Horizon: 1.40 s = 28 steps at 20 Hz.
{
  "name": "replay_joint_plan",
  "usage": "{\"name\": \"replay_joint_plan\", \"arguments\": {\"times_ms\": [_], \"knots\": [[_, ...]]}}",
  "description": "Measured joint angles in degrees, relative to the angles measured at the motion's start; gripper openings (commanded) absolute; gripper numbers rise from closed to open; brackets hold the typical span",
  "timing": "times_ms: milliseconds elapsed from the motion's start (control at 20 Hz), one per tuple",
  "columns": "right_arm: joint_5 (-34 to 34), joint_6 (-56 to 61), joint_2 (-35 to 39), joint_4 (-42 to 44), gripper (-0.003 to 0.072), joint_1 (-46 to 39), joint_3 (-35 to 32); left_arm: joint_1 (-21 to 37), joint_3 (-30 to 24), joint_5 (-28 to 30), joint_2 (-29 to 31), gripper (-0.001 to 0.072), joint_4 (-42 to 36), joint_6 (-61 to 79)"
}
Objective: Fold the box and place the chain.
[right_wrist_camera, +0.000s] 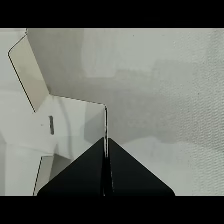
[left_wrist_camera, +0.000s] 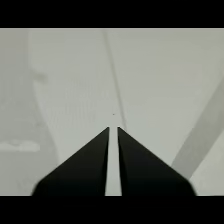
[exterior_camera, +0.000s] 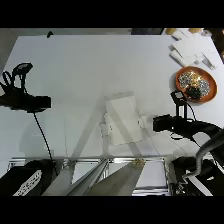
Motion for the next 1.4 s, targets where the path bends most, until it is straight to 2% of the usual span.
{"name": "replay_joint_plan", "arguments": {"times_ms": [50,100,200,400,600,750,1000,1200,1250,1300,1400], "knots": [[-0.31,0.22,0.04,-0.15,0.0018,0.17,-0.09,0.02,-0.15,1.01,-0.02,0.0600,-0.85,1.44],[-0.46,0.33,0.09,-0.35,0.0018,0.33,-0.17,0.02,-0.50,1.86,-0.07,0.0628,-2.27,3.50],[-0.63,0.44,0.13,-0.52,0.0018,0.48,-0.28,0.02,-1.92,4.13,-0.42,0.0628,-8.57,11.47],[-0.85,0.61,0.15,-0.63,0.0018,0.61,-0.33,-0.44,-6.99,5.62,-5.05,0.0627,-34.01,37.13],[-0.83,0.63,0.15,-0.59,0.0018,0.61,-0.33,-3.69,-9.94,8.48,-16.22,0.0628,-54.60,57.00],[-0.79,0.63,0.15,-0.55,0.0018,0.61,-0.33,-6.62,-9.14,10.51,-25.46,0.0628,-63.32,64.98],[-0.74,0.68,0.15,-0.50,0.0018,0.61,-0.33,-11.17,-3.34,12.04,-36.68,0.0628,-66.71,68.08],[-0.72,0.68,0.15,-0.46,0.0018,0.61,-0.33,-13.79,-1.01,12.70,-39.91,0.0612,-63.78,66.49],[-0.72,0.68,0.15,-0.46,0.0018,0.61,-0.33,-14.47,-0.76,12.48,-40.26,0.0574,-63.30,66.34],[-0.74,0.68,0.15,-0.46,0.0018,0.61,-0.33,-15.28,-0.59,12.33,-40.52,0.0474,-62.90,66.16],[-0.74,0.68,0.15,-0.48,0.0018,0.61,-0.33,-17.11,-0.35,12.33,-40.83,0.0439,-62.42,66.18]]}}
